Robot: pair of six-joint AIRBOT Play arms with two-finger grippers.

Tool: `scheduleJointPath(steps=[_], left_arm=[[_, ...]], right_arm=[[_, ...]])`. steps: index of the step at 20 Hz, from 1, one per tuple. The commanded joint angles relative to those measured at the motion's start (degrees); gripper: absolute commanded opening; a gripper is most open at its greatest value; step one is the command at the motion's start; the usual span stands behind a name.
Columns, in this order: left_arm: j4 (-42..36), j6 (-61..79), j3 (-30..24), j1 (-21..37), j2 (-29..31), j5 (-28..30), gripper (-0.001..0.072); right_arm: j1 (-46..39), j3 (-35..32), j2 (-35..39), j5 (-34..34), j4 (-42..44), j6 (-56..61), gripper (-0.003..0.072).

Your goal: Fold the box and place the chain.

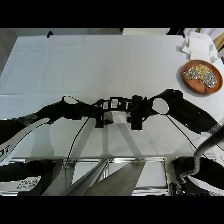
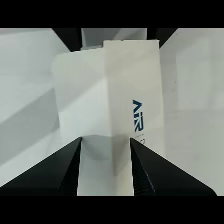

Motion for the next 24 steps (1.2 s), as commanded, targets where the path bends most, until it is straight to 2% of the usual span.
scheduleJointPath(steps=[1, 5, 8, 9, 12, 13, 24], left_arm=[[0.00, 0.07, 0.02, 0.02, 0.04, 0.02, 0.0150], [0.02, 0.07, 0.02, 0.02, 0.04, 0.02, 0.0150], [0.00, 0.07, 0.02, 0.02, 0.04, 0.02, 0.0150], [0.00, 0.07, 0.02, 0.02, 0.04, 0.02, 0.0150], [0.00, 0.07, 0.02, 0.02, 0.04, 0.02, 0.0150], [0.02, 0.07, 0.02, 0.02, 0.04, 0.02, 0.0150], [0.02, 0.07, 0.02, 0.02, 0.04, 0.02, 0.0150]], right_arm=[[0.02, -0.02, -0.42, -3.26, -1.46, -0.07, 0.0339], [0.02, -0.02, -0.42, -3.56, -2.78, 0.17, 0.0326], [0.02, -0.02, -0.42, -4.11, -3.13, 0.50, 0.0277], [0.02, -0.02, -0.42, -4.48, -3.10, 0.66, 0.0230], [0.02, -0.02, -0.42, -4.57, -3.08, 0.66, 0.0208], [0.02, -0.02, -0.42, -4.57, -3.08, 0.63, 0.0159], [0.04, -1.79, -0.83, -4.39, -0.79, 0.79, 0.0157]])
